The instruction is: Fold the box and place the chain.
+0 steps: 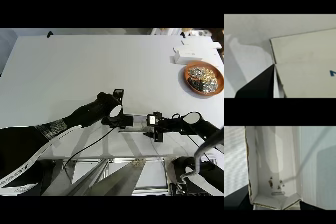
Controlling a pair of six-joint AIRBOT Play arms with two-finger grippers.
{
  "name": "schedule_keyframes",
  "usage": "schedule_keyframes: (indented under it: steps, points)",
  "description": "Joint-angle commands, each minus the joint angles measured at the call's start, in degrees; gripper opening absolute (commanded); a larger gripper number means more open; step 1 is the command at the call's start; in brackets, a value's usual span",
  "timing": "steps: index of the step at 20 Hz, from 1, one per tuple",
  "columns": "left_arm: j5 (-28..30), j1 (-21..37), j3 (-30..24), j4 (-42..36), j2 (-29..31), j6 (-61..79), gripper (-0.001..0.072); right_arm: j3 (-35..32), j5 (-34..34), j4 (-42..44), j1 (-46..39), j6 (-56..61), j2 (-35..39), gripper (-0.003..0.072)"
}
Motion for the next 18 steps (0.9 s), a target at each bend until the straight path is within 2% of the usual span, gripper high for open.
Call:
schedule_keyframes:
  steps: [1,4,8,14,18]
  points:
    - [-0.5,-0.3,2.2,2.7,-1.4,-5.0,0.0149,0.0,0.0,0.0,0.0,0.0,0.0,0.0408]
    - [-4.7,-0.4,5.7,2.2,-4.2,-5.0,0.015,0.0,0.0,0.0,0.0,0.0,0.0,0.0408]
    - [-10.3,-0.4,6.5,2.9,-5.6,-4.1,0.015,0.0,0.0,0.0,0.0,0.0,0.0,0.0408]
    - [-13.0,-0.6,9.8,3.0,-7.9,-1.9,0.015,0.0,0.0,0.0,0.0,0.0,0.0,0.0408]
    - [-13.2,-1.0,9.8,2.8,-9.1,-1.9,0.0149,0.0,0.0,0.0,0.0,0.0,0.0,0.0408]
